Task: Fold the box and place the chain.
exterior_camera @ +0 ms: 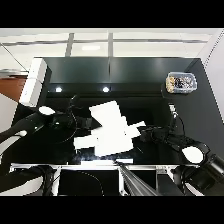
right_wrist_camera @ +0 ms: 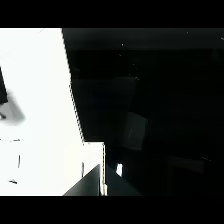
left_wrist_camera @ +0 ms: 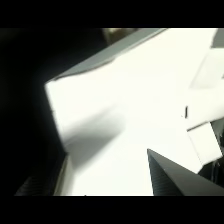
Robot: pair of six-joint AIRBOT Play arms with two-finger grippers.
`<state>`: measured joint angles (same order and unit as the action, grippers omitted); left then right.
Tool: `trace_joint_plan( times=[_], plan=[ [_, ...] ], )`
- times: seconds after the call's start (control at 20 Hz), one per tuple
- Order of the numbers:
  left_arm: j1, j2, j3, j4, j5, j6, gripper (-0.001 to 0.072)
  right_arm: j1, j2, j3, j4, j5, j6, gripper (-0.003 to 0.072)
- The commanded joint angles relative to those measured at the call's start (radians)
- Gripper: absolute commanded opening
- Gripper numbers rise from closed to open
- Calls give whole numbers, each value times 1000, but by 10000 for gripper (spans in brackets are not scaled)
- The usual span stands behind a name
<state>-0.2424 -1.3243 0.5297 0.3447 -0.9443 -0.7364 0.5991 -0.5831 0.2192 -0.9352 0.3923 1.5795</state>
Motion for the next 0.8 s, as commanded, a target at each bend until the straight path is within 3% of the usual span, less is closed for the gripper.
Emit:
trace_joint_plan(
  times=[0.0, 0.15, 0.3, 0.4, 0.55, 0.6, 0.75],
  plan=[
    [2, -142, 48, -115, -176, 248, 682, 2, 1, -1, 0, 4, 4, 41],
    [21, -219, 109, -66, -298, 314, 682, 2, 1, -1, 0, 14, 4, 41],
    [54, -242, 175, 87, -352, 309, 673, 2, 1, -1, 0, 15, 4, 41],
    [69, -242, 203, 128, -367, 311, 526, 2, 1, -1, -1, 15, 4, 41],
    [68, -243, 221, 126, -369, 328, 429, 2, 1, -1, -1, 14, 4, 41],
    [66, -244, 222, 125, -369, 336, 331, 1, 1, -1, -1, 15, 4, 41],
    [52, -251, 222, 129, -374, 350, 269, 2, 1, -1, -2, 14, 4, 41]
  ],
)
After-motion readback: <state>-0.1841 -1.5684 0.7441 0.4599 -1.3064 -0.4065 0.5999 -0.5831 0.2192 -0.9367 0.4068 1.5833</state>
